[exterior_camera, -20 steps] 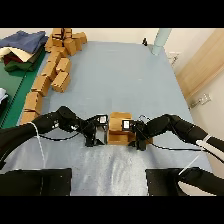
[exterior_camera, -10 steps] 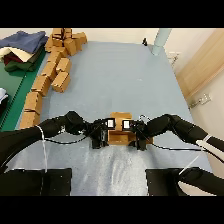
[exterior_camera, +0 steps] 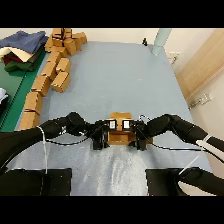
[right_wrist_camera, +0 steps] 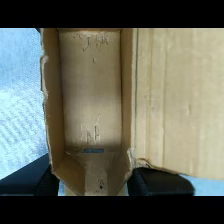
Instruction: Fold the box.
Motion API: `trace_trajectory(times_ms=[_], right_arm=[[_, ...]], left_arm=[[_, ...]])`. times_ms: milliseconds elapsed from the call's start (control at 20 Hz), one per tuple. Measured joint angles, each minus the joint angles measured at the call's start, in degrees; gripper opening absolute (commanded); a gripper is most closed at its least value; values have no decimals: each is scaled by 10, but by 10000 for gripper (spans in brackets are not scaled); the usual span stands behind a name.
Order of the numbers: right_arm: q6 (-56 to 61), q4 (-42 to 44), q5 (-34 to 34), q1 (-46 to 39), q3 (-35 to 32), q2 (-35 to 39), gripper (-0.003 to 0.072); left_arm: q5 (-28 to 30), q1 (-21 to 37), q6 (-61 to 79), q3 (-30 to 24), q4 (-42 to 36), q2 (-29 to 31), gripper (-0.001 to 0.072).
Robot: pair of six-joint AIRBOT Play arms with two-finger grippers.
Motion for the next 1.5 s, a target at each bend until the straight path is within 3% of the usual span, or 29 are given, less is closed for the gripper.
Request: trace_trajectory(times_ms=[100,150,200,250,1500], right_arm=[[0,0,0,0,0,0,477],[0,0,0,0,0,0,477],[0,0,0,0,0,0,477],[-1,0,0,0,0,0,477],[0,0,0,0,0,0,476]], left_arm=[[2,-2,0,0,-1,0,684],[2,-3,0,0,-3,0,644],[2,-4,-1,0,-5,0,545],[4,-5,0,0,-6,0,527],[3,-6,-1,0,-10,0,528]])
